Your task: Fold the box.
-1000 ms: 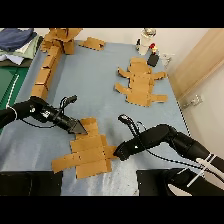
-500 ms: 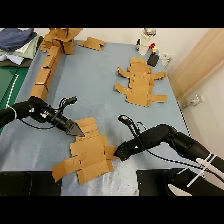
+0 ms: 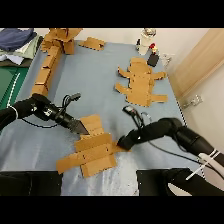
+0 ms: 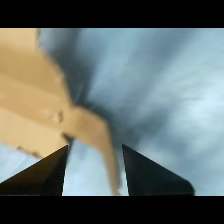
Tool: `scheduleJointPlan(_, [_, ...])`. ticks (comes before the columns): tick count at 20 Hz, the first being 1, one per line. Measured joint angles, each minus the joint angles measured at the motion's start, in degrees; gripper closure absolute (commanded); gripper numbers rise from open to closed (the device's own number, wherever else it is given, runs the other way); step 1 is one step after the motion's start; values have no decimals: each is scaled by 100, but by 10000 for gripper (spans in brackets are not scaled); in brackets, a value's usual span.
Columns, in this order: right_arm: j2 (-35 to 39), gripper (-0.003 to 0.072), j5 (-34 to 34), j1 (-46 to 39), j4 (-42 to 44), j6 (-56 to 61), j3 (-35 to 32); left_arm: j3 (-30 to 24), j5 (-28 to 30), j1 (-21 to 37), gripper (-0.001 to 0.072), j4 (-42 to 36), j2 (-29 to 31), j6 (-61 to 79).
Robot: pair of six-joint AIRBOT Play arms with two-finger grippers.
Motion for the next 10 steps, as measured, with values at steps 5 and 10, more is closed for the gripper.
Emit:
scheduleJointPlan(5, [24,684,-634,-525,-1154,1084,1261,68,1419,-1056,696,44,699,699])
scheduleJointPlan(10, [57,684,-994,-413,-535,1397,1471,98,2170,-1742,696,81,890,1558])
